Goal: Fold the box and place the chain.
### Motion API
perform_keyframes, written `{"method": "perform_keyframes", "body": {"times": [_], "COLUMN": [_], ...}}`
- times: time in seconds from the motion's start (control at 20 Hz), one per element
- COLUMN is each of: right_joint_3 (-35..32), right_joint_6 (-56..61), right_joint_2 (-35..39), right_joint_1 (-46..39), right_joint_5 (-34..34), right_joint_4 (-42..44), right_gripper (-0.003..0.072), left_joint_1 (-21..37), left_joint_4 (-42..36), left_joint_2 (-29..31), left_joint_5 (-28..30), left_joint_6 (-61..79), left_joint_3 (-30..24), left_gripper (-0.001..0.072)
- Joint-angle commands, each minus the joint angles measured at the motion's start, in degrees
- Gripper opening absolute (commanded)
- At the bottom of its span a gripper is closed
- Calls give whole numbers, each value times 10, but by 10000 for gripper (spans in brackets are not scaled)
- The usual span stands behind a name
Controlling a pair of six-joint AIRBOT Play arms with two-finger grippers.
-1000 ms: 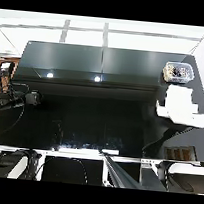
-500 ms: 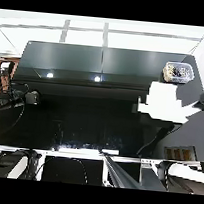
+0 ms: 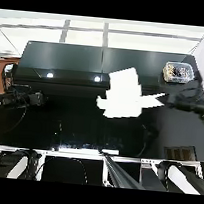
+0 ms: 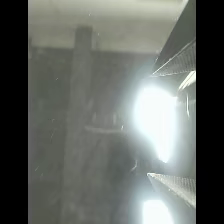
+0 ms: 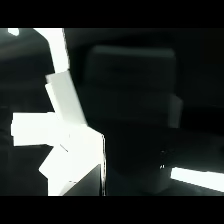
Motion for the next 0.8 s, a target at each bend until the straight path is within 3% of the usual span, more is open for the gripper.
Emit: {"method": "perform_keyframes", "body": {"times": [0.0, 0.1, 0.25, 0.4, 0.55, 0.75], "right_joint_3": [-116, -138, -141, -142, -141, -141], "right_joint_6": [-61, -61, -57, -47, -45, -45], "right_joint_2": [52, 52, 52, 52, 52, 52], "right_joint_1": [123, 207, 306, 351, 371, 379], "right_joint_5": [-131, -201, -275, -293, -293, -292], "right_joint_4": [136, 145, 147, 151, 151, 155], "right_gripper": [14, 14, 15, 15, 14, 14], "left_joint_1": [-6, -7, -7, -7, -12, -51], "left_joint_4": [-87, -188, -389, -523, -571, -544], "left_joint_2": [-37, -77, -145, -212, -302, -426], "left_joint_5": [3, 12, 19, 3, -68, -129], "left_joint_6": [0, 33, 209, 349, 422, 440], "left_joint_3": [-7, -7, -2, 12, 44, 124], "left_gripper": [717, 716, 715, 715, 715, 710]}}
